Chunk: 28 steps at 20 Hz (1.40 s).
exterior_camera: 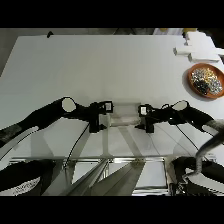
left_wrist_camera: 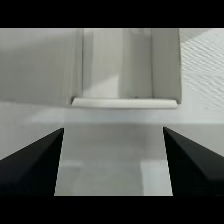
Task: Fold the box and place the chain.
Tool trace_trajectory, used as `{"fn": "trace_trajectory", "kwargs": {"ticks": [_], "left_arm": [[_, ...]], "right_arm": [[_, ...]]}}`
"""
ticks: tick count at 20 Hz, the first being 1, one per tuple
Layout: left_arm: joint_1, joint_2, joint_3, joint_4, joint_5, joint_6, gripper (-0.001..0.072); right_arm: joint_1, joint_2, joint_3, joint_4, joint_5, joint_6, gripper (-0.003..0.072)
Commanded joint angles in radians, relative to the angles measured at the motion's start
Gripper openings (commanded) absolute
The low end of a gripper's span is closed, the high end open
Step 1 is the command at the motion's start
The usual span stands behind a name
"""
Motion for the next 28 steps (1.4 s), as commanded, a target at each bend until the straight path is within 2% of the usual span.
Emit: {"fn": "trace_trajectory", "kwargs": {"ticks": [1, 11, 28], "left_arm": [[0.0, -0.063, -0.008, -0.13, 0.052, 0.236, 0.0695], [0.004, -0.064, -0.034, -0.161, 0.018, 0.319, 0.0698], [-0.023, -0.107, -0.041, -0.386, 0.051, 0.481, 0.0698]], "right_arm": [[0.0, 0.001, 0.0, 0.0, 0.0, 0.0, 0.0402], [0.0, 0.001, 0.0, 0.0, 0.0, 0.0, 0.0402], [0.0, 0.001, 0.0, 0.0, 0.0, 0.0, 0.0402]]}}
